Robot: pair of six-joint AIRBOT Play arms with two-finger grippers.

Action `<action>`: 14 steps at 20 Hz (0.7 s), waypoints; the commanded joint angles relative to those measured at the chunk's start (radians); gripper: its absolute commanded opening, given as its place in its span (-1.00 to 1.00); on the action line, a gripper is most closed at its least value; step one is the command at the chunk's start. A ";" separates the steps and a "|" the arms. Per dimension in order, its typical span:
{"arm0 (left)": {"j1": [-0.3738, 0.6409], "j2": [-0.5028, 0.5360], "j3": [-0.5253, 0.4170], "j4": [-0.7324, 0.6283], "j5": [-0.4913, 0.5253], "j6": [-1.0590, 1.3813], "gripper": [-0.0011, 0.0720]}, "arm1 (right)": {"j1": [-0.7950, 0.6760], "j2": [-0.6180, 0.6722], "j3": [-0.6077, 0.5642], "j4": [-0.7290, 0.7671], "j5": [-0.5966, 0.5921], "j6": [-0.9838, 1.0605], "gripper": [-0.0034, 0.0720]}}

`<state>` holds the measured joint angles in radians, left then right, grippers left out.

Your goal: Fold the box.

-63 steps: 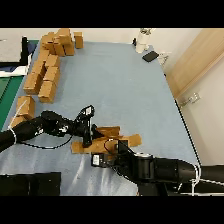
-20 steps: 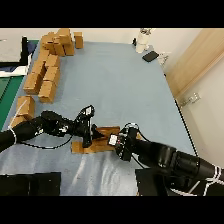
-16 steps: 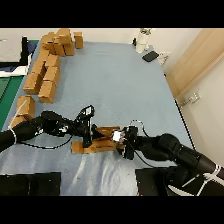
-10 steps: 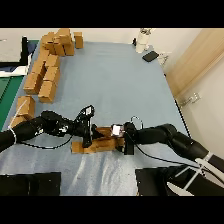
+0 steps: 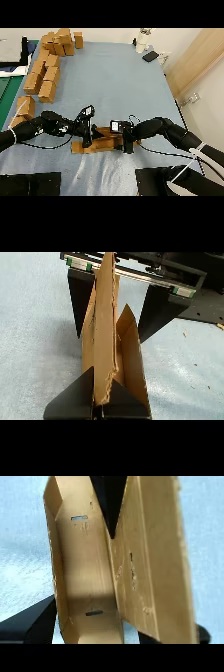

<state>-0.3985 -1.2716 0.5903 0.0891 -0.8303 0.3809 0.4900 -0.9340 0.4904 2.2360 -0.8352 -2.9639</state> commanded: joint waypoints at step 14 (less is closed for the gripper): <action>0.000 0.000 0.001 0.000 0.000 0.000 -0.93 | -0.004 -0.024 -0.003 -0.044 -0.016 -0.003 0.98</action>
